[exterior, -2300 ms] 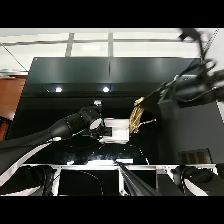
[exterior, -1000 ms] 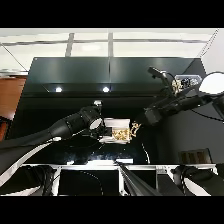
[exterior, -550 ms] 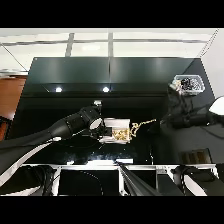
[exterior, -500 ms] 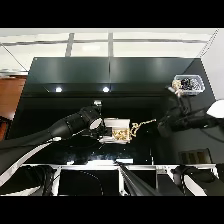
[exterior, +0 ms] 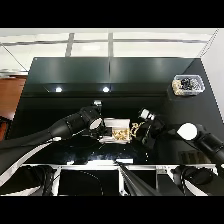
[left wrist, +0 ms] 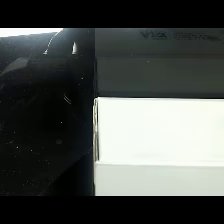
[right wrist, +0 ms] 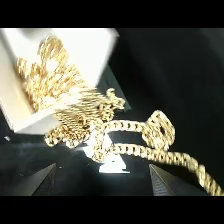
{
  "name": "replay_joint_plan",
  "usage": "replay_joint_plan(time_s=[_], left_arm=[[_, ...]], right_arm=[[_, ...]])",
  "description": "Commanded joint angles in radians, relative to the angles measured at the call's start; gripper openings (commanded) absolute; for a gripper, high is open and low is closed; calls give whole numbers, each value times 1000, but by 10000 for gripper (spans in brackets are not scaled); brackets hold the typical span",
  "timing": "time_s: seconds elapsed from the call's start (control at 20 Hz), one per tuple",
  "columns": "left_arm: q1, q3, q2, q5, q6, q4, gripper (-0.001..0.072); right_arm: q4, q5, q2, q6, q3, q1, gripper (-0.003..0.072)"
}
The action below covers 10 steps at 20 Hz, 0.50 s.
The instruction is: Fold the box and place the chain.
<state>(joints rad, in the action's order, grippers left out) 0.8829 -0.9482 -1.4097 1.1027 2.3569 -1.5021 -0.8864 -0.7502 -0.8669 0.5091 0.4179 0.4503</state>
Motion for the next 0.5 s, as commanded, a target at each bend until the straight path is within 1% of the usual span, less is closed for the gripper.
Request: replay_joint_plan(time_s=[0.0,0.1,0.2,0.35,0.45], left_arm=[[0,-1,0,2,0,0,31],[1,-1,0,2,0,0,31],[1,-1,0,2,0,0,31],[0,-1,0,2,0,0,31],[0,-1,0,2,0,0,31]], right_arm=[[-117,76,-36,-149,-7,100,712],[-116,101,-64,-186,-7,100,712],[-79,140,-96,-214,-7,100,712],[69,179,-134,-336,-7,100,712],[118,178,-151,-392,-7,100,712]])
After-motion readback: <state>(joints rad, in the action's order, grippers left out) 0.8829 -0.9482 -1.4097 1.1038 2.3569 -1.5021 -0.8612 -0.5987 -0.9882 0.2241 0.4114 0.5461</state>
